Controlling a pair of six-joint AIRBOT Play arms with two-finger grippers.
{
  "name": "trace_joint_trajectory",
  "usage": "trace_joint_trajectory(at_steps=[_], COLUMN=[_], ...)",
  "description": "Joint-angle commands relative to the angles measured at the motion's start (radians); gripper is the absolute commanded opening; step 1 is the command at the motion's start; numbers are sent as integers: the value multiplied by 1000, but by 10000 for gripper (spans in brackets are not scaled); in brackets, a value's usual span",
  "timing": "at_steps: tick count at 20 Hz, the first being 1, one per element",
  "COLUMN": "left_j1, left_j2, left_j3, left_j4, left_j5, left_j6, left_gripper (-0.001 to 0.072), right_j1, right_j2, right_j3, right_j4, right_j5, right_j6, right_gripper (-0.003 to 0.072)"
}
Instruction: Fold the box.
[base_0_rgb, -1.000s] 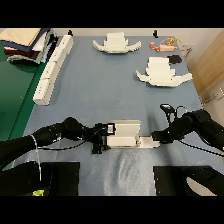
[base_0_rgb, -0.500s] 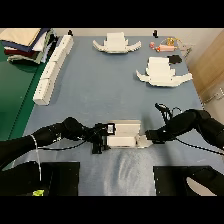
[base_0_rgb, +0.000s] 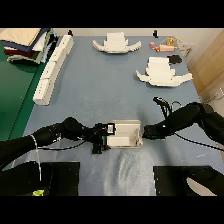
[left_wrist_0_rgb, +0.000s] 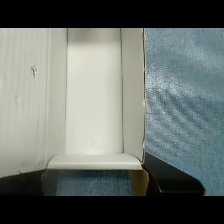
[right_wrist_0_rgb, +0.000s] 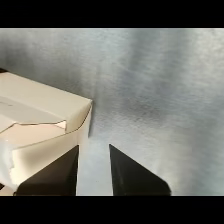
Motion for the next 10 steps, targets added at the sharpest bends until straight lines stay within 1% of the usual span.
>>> trace_joint_trajectory(at_steps=[1,2,3,6,8,9,10], left_j1=[0,0,0,0,0,0,0], left_j2=[0,0,0,0,0,0,0], left_j3=[0,0,0,0,0,0,0], left_j4=[0,0,0,0,0,0,0], left_j5=[0,0,0,0,0,0,0], left_j6=[0,0,0,0,0,0,0], left_gripper=[522,522,522,522,522,522,522], right_j1=[41,58,74,100,100,100,104], right_j2=[0,-2,-3,-21,-45,-53,-56], right_j3=[6,6,6,6,6,6,6], right_j4=[34,34,34,34,24,22,21], right_j5=[8,19,36,85,83,83,85], right_j6=[-15,-15,-14,-13,22,42,56], right_gripper=[371,520,574,573,565,529,526])
